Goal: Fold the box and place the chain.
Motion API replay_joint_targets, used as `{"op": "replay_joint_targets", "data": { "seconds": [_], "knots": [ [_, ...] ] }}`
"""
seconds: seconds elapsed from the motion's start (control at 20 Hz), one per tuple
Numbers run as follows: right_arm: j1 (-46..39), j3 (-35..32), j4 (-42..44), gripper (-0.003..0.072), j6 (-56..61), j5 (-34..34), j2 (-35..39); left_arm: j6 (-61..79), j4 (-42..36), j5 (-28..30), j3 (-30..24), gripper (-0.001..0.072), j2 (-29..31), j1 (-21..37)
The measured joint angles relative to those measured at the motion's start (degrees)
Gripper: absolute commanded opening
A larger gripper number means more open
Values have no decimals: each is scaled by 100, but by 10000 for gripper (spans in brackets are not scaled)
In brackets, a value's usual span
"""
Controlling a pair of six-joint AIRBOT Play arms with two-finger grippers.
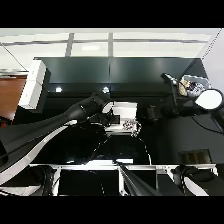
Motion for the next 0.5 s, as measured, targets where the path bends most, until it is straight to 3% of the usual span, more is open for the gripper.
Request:
{"op": "replay_joint_targets", "data": {
  "seconds": [0.15,0.25,0.5],
  "knots": [
    [-101,-807,-264,316,-437,-533,474,0,0,-4,0,30,0,0],
    [-20,-1360,-280,720,-623,-1045,625,0,0,-11,0,30,0,0],
    [590,-2277,-308,720,-2087,-1963,748,0,0,-28,0,30,0,2]
  ]
}}
